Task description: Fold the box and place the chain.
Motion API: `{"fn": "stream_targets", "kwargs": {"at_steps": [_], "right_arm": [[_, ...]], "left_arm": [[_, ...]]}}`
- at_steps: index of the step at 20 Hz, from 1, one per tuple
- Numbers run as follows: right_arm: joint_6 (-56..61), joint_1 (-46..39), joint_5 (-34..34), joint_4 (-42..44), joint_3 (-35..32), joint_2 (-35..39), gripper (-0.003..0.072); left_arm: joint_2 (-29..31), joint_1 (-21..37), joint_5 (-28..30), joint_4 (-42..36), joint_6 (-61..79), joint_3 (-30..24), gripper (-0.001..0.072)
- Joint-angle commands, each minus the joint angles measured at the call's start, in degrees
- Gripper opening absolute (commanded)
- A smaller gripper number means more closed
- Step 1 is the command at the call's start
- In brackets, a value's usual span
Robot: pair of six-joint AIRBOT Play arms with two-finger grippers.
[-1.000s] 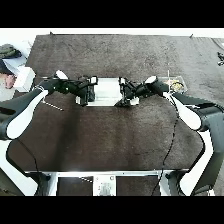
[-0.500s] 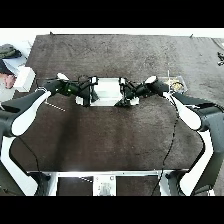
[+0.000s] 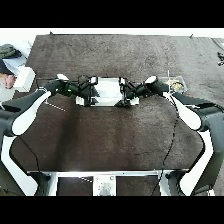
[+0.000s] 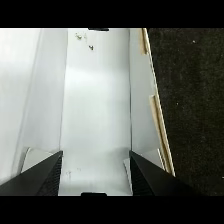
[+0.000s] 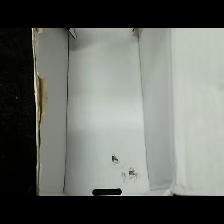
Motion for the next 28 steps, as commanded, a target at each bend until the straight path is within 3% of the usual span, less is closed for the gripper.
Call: {"fn": "stream_targets", "kwargs": {"at_steps": [1,3,5,7,9,10,11,12,13,14,16,17,20,28], "right_arm": [[0.07,-0.02,-0.04,0.07,0.00,-0.02,0.0394],[0.07,-0.02,-0.04,0.07,-0.02,-0.02,0.0394],[0.07,-0.02,-0.04,0.07,0.00,-0.02,0.0394],[0.07,-0.02,-0.04,0.07,0.00,-0.02,0.0394],[0.07,-0.02,-0.04,0.07,0.00,-0.02,0.0394],[0.04,-0.02,-0.04,0.07,0.00,-0.02,0.0394],[0.07,-0.02,-0.04,0.09,0.00,0.00,0.0394],[0.07,-0.02,-0.04,0.07,0.00,-0.02,0.0394],[0.07,-0.02,-0.04,0.07,0.00,-0.02,0.0394],[0.07,-0.02,-0.04,0.07,-0.02,-0.02,0.0395],[0.07,-0.02,-0.04,0.07,0.00,-0.02,0.0394],[0.07,-0.02,-0.04,0.07,0.00,-0.02,0.0395],[0.07,-0.02,-0.07,0.07,0.00,-0.02,0.0394],[0.07,-0.02,-0.07,0.07,0.00,-0.02,0.0394]], "left_arm": [[-0.02,-0.02,-0.31,-0.02,0.02,0.00,0.0498],[-0.02,-0.02,-0.85,-0.02,0.07,0.00,0.0499],[-0.02,-0.02,-0.66,-0.02,-0.37,0.00,0.0682],[-0.02,-0.02,-0.68,-0.02,-0.42,0.00,0.0680],[-0.02,-0.02,-0.83,0.00,-0.39,0.00,0.0591],[-0.02,-0.02,-0.92,0.09,-0.44,0.00,0.0587],[-0.02,0.20,-0.96,0.52,-0.44,0.00,0.0386],[-0.02,0.83,-1.81,1.03,-0.87,0.00,0.0231],[-0.02,1.73,-3.15,1.29,-1.29,0.00,0.0229],[0.00,2.91,-5.53,1.25,-1.29,0.00,0.0125],[0.17,4.94,-9.60,1.20,-1.31,0.20,0.0088],[0.50,5.57,-10.71,1.01,-1.27,0.31,0.0012],[2.91,6.23,-11.21,1.31,-4.48,0.28,0.0010],[15.65,7.23,-10.01,11.61,-26.05,-1.27,0.0005]]}}
